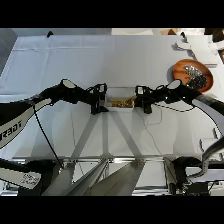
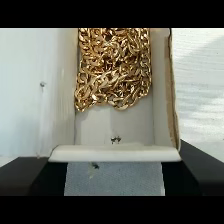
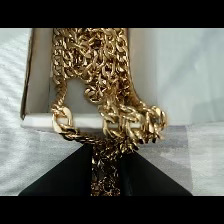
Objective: Fold the box and place the chain.
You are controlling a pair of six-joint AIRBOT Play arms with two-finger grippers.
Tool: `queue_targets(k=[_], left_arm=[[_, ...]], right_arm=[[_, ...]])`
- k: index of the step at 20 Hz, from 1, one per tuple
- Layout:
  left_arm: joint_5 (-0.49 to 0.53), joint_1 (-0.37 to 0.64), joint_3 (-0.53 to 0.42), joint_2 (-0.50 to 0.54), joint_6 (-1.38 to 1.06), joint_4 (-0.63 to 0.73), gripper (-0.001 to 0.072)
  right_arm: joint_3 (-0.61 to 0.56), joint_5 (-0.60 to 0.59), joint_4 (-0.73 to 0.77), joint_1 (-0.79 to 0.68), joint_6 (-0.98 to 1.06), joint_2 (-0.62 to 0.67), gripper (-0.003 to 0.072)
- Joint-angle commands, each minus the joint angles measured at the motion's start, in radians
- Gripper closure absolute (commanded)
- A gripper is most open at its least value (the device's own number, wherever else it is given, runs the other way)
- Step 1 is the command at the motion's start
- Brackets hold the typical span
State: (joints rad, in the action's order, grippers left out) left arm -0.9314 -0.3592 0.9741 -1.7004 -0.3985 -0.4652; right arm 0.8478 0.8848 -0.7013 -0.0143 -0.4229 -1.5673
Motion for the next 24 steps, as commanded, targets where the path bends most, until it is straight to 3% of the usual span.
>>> queue_targets(k=[1, 17, 24], left_arm=[[0.0, 0.0, 0.0, 0.0, 0.0, 0.0, 0.0453], [0.0, 0.0, 0.0, 0.0, 0.0, 0.0, 0.0453], [0.0, 0.0, 0.0, 0.0, 0.0, 0.0, 0.0453]], right_arm=[[-0.001, -0.013, -0.058, 0.002, 0.03, 0.002, 0.0675], [0.0, 0.072, -0.069, 0.003, 0.371, 0.305, 0.0676], [0.0, -0.022, 0.16, 0.142, 0.374, 0.361, 0.0676]])
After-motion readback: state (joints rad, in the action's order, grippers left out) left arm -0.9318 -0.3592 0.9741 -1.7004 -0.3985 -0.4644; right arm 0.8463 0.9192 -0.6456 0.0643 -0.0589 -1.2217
